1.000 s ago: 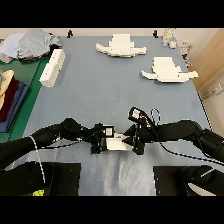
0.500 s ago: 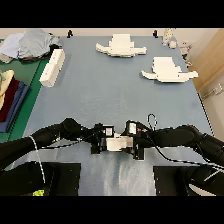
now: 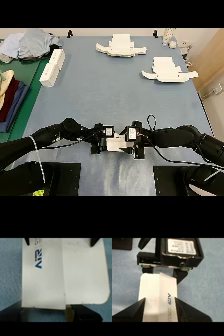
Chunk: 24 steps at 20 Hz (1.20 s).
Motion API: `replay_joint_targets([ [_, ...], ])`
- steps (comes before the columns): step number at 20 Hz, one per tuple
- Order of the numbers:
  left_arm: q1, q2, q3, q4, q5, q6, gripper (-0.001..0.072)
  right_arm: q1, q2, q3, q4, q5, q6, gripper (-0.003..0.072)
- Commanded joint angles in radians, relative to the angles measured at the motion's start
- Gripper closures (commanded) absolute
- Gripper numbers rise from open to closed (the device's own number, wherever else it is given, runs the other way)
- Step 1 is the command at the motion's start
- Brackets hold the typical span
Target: Fold the box.
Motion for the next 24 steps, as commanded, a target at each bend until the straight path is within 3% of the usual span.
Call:
replay_joint_targets([
  [1, 0.001, 0.000, 0.000, 0.000, 0.000, 0.000, 0.0289, 0.001, -0.023, -0.001, -0.018, 0.020, -0.046, 0.0109],
  [12, 0.001, 0.000, 0.000, 0.000, 0.000, 0.000, 0.0289, 0.005, -0.098, -0.001, -0.055, 0.058, -0.085, 0.0110],
  [14, 0.001, 0.000, 0.000, 0.000, 0.000, 0.000, 0.0289, 0.007, -0.099, 0.000, -0.059, 0.059, -0.085, 0.0178],
  [16, 0.001, 0.000, 0.000, 0.000, 0.000, 0.000, 0.0290, 0.007, -0.099, 0.000, -0.058, 0.058, -0.085, 0.0180],
  [17, 0.001, 0.000, 0.000, 0.000, 0.000, 0.000, 0.0290, 0.007, -0.099, 0.000, -0.058, 0.058, -0.085, 0.0269],
  [20, 0.001, 0.000, 0.000, 0.000, 0.000, 0.000, 0.0289, 0.009, -0.084, 0.000, -0.058, 0.058, -0.085, 0.0349],
  [24, 0.001, 0.000, 0.000, 0.000, 0.000, 0.000, 0.0289, 0.011, -0.055, 0.000, -0.058, 0.059, -0.085, 0.0352],
])
